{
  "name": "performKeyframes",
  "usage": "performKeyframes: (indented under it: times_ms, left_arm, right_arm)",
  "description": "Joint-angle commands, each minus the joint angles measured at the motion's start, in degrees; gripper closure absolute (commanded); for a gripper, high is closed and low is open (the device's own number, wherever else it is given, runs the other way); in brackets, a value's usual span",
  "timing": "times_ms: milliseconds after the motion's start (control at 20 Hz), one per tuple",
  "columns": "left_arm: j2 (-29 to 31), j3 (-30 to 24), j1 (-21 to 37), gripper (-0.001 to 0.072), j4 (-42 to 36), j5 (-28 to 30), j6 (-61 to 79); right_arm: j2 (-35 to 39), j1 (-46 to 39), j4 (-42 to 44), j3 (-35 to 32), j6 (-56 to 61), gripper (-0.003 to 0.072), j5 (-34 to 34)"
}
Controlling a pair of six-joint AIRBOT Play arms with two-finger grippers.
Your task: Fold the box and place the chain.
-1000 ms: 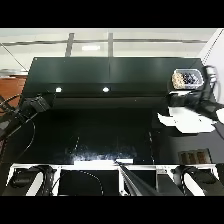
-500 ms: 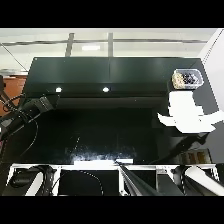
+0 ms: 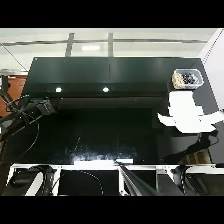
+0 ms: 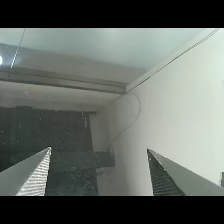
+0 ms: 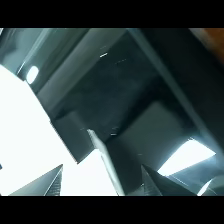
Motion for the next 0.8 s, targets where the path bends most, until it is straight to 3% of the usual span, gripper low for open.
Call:
performKeyframes:
  times_ms: [0, 250, 300, 350, 400, 450, 750]
  left_arm:
    - [0.0, 0.1, 0.0, 0.0004, 0.0, 0.2, 0.3]
    - [0.0, 0.1, 0.0, 0.0004, 0.0, 0.2, 0.3]
    - [0.0, 0.1, 0.0, 0.0004, 0.0, 0.2, 0.3]
    - [0.0, 0.1, 0.0, 0.0004, 0.0, 0.2, 0.3]
    - [0.0, 0.1, 0.0, 0.0004, 0.0, 0.2, 0.3]
    - [0.0, 0.1, 0.0, 0.0004, 0.0, 0.2, 0.3]
    - [0.0, 0.1, 0.0, 0.0004, 0.0, 0.2, 0.3]
  right_arm:
    - [-7.3, 3.0, -0.8, 3.3, -2.6, 0.0153, 7.7]
    - [-9.6, 5.3, -2.5, 3.9, -2.6, 0.0156, 10.3]
    - [-9.2, 5.2, -2.1, 3.9, -2.7, 0.0262, 10.5]
    - [-8.7, 5.2, -1.2, 3.9, -4.0, 0.0500, 10.6]
    - [-8.0, 5.2, 0.5, 3.6, -5.8, 0.0509, 11.0]
    - [-7.0, 5.4, 2.9, 3.0, -7.7, 0.0611, 11.0]
    - [1.8, 8.2, 6.1, -3.9, -11.6, 0.0646, 10.5]
